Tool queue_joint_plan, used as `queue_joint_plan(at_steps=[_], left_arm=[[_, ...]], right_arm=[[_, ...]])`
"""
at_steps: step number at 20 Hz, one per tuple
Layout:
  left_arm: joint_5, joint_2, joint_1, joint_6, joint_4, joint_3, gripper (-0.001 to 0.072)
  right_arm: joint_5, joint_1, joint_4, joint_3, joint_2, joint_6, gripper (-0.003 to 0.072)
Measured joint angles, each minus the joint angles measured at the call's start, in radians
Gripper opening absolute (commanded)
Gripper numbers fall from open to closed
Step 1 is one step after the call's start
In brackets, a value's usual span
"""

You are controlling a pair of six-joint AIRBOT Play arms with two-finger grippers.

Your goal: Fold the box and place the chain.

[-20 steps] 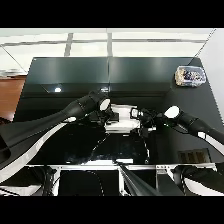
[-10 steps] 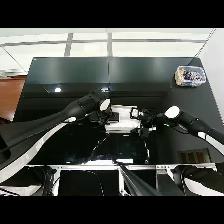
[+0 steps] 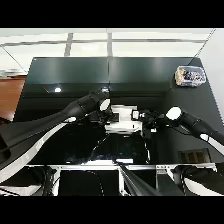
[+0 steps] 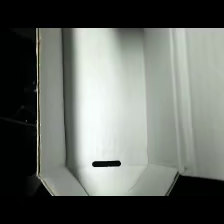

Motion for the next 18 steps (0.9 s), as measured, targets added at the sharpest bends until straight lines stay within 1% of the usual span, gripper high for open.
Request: queue_joint_plan(at_steps=[1,3,4,7,11,12,13,18], left_arm=[[-0.001,0.0,0.0,0.001,0.001,0.0,0.0027],[-0.004,0.0,0.0,0.0,0.007,0.0,0.0028],[-0.005,0.0,0.0,0.0,0.008,0.0,0.0028],[-0.007,0.0,0.0,0.0,0.01,0.0,0.0028],[-0.016,0.0,0.0,0.005,0.011,0.0,0.0028],[-0.014,0.0,0.0,0.005,0.011,0.0,0.0027],[-0.014,0.0,0.0,0.005,0.011,0.0,0.0027],[-0.013,0.0,0.0,0.002,0.011,0.0,0.0028]], right_arm=[[0.004,0.0,-0.024,0.0,0.013,0.001,0.0718],[0.009,0.0,-0.055,0.0,0.034,0.001,0.0573],[0.01,0.0,-0.06,0.001,0.042,0.002,0.0486],[0.016,0.0,-0.059,0.001,0.053,0.004,0.0479],[0.02,0.0,-0.022,0.001,0.057,0.004,0.0483],[0.02,-0.001,-0.015,0.001,0.058,0.004,0.0556],[0.02,-0.003,-0.007,0.001,0.059,0.004,0.0582],[0.036,-0.022,0.026,0.009,0.06,0.023,0.0582]])
